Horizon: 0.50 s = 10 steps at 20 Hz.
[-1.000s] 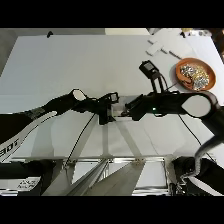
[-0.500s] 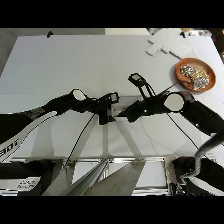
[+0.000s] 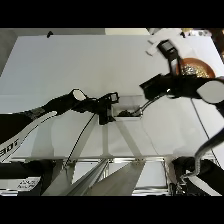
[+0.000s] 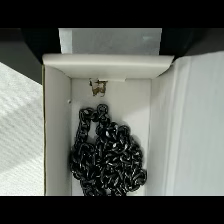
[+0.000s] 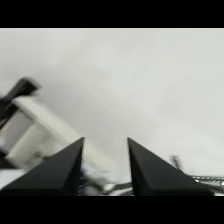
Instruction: Fold the box and place the chain.
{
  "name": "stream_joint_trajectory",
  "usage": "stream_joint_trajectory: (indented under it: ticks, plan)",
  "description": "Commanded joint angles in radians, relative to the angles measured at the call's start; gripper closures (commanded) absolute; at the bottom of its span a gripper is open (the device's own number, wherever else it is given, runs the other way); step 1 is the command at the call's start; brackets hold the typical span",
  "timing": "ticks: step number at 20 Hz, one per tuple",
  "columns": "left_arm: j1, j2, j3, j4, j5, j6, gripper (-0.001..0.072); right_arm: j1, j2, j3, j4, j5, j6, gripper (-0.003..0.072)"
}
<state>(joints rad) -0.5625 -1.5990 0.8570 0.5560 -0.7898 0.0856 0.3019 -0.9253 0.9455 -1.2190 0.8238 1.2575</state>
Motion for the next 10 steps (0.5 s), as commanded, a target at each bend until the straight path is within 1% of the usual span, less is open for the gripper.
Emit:
stream_joint_trajectory:
  ticks: [1,2,4,7,10]
  plan:
    - [0.000,0.000,0.001,0.000,0.000,0.000,0.0697,-0.176,-0.030,0.033,-0.084,0.002,0.029,0.0322]
    - [0.000,0.000,0.001,0.000,0.000,0.000,0.0697,-0.207,-0.063,0.033,-0.085,0.003,0.028,0.0322]
    - [0.000,0.000,0.001,0.000,0.000,0.000,0.0697,-0.225,-0.145,0.033,-0.085,0.003,0.027,0.0322]
    - [0.000,0.000,0.001,0.000,0.000,0.000,0.0697,-0.197,-0.289,0.033,-0.092,0.016,0.017,0.0342]
    - [0.000,0.000,0.001,0.000,0.000,0.000,0.0697,-0.158,-0.416,0.033,-0.094,0.048,0.017,0.0342]
